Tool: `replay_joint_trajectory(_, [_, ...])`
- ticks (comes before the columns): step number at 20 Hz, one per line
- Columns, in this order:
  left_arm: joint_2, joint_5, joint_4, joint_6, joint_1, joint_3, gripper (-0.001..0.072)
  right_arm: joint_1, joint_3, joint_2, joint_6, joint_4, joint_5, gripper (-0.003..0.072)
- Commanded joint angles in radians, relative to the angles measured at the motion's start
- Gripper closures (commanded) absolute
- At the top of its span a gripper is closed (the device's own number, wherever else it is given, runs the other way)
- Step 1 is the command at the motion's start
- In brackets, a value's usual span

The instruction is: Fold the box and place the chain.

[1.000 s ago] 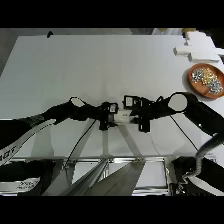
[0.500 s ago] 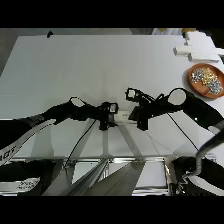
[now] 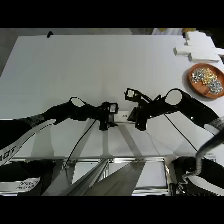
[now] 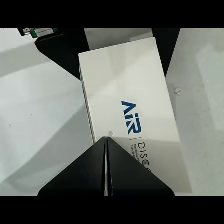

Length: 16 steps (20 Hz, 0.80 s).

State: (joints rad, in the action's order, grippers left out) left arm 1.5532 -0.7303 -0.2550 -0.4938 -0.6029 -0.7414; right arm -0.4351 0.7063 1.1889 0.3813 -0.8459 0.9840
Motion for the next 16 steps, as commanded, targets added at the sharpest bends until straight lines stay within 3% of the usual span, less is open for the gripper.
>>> replay_joint_trajectory(1, [0.0,0.0,0.0,0.001,0.001,0.0,0.0638,-0.023,-0.034,0.003,0.001,-0.02,-0.037,0.0669])
replay_joint_trajectory(12, [0.0,0.0,0.0,0.001,0.001,0.0,0.0638,-0.025,-0.034,-0.002,0.007,-0.047,-0.055,0.0669])
replay_joint_trajectory(16, [0.0,0.0,0.0,0.001,0.001,0.0,0.0638,0.01,-0.003,-0.103,0.049,-0.04,-0.105,0.0669])
